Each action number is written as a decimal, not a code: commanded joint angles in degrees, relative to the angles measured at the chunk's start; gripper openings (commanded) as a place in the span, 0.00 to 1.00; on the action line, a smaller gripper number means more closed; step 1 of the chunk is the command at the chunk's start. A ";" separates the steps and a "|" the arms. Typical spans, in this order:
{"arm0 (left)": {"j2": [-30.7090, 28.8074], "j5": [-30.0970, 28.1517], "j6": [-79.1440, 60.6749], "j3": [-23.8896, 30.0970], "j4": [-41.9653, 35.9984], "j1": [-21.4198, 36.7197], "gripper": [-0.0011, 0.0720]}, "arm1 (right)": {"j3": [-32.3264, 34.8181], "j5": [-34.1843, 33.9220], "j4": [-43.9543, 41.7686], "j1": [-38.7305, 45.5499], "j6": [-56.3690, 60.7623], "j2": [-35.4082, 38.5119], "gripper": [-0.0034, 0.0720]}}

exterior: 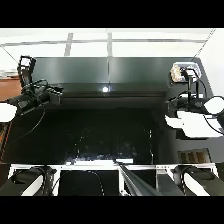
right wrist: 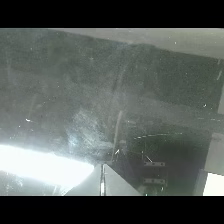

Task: Fold the box and place the chain.

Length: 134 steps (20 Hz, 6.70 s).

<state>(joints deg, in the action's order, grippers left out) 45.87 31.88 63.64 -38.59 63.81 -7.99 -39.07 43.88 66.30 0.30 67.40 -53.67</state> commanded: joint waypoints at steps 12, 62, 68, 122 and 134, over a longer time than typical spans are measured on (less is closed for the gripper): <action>2.93 -8.00 1.62 -0.09 -2.49 0.02 0.19 | 0.04 -11.41 -18.71 0.00 0.04 -0.07 0.08; 29.46 11.10 26.99 -14.51 2.45 3.58 0.99 | -17.42 29.16 -16.68 28.55 -10.84 -13.86 0.06; 29.99 26.03 -3.19 -14.49 -28.17 3.54 0.99 | 9.22 -2.80 -37.13 5.92 -11.26 5.20 0.06; 56.26 59.17 -27.41 -34.36 -26.62 -5.40 0.04 | 8.02 3.48 -23.56 -10.38 -16.46 5.33 0.98; 29.86 26.32 -65.16 -7.56 -27.78 -12.52 0.05 | -2.75 13.94 -3.41 -10.40 -20.72 5.31 0.98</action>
<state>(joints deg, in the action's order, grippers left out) 77.89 65.12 10.48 -49.01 35.14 -17.78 -41.34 58.11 62.67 -10.11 47.07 -48.38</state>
